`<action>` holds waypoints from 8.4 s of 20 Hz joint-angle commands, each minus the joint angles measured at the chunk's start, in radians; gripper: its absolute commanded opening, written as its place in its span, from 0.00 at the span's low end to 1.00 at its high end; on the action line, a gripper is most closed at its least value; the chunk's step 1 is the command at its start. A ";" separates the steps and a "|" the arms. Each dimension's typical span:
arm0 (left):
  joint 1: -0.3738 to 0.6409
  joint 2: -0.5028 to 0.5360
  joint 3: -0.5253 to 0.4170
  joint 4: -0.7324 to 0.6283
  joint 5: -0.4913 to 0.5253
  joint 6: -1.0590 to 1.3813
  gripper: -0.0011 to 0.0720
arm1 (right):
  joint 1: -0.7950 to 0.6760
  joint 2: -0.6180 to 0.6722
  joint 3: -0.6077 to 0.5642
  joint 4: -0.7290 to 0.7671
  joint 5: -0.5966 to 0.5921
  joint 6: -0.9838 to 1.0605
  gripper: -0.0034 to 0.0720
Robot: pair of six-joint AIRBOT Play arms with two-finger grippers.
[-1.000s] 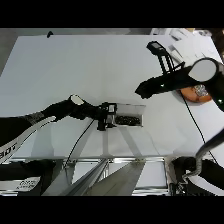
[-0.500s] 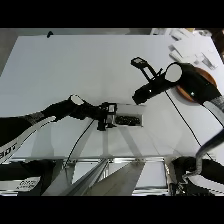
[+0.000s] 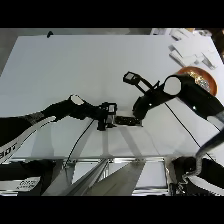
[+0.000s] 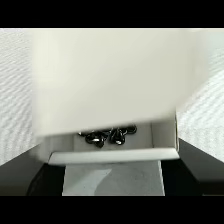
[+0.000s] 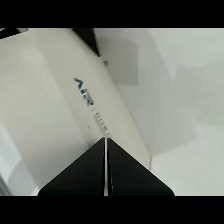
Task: Fold the box and place the chain.
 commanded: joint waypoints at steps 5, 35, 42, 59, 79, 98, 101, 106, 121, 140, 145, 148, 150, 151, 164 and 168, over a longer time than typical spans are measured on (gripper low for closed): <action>0.001 0.001 0.000 0.000 0.000 0.000 0.44 | 0.037 0.095 -0.125 0.071 -0.078 -0.133 0.29; 0.001 0.001 0.000 0.000 0.000 0.000 0.44 | 0.169 0.082 -0.126 -0.024 -0.135 -0.320 0.36; 0.001 0.001 0.000 0.000 0.000 0.000 0.44 | 0.168 0.082 -0.133 -0.103 -0.193 -0.319 0.31; 0.001 0.001 0.000 0.000 0.000 0.000 0.44 | 0.168 0.082 -0.174 -0.058 -0.185 -0.386 0.48; 0.001 0.001 0.000 0.000 0.000 0.000 0.44 | 0.168 0.088 -0.174 -0.072 -0.272 -0.382 0.15; 0.001 0.001 0.000 0.000 0.000 0.000 0.44 | 0.167 0.169 -0.174 -0.002 -0.238 -0.381 0.35; 0.001 0.001 0.000 0.000 0.000 0.000 0.44 | 0.167 0.159 -0.174 0.017 -0.238 -0.382 0.07; 0.001 0.001 0.000 0.000 0.000 0.000 0.44 | 0.167 0.098 -0.174 0.009 -0.237 -0.344 0.07; 0.001 0.001 0.000 0.000 0.000 0.000 0.44 | 0.167 0.038 -0.226 0.037 -0.238 -0.334 0.07; 0.001 0.001 0.000 0.000 0.000 0.000 0.44 | -0.180 0.330 -0.216 -0.153 0.037 0.102 0.07; 0.001 0.001 0.000 0.000 0.000 0.000 0.44 | -0.469 0.329 -0.271 -0.285 0.089 0.406 0.07; 0.001 0.001 0.000 0.000 0.000 0.000 0.44 | -0.568 0.329 -0.293 -0.291 0.128 0.422 0.07; 0.001 0.001 0.000 0.000 0.000 0.000 0.44 | -0.589 0.329 -0.293 -0.290 0.143 0.422 0.07; 0.001 0.001 0.000 0.000 0.000 0.000 0.44 | -0.591 0.329 -0.293 -0.290 0.145 0.422 0.07; 0.001 0.001 0.000 0.000 0.000 0.000 0.44 | -0.590 0.329 -0.293 -0.284 0.149 0.422 0.07; 0.001 0.001 0.000 0.000 0.000 0.000 0.44 | -0.590 0.329 -0.293 -0.284 0.149 0.422 0.07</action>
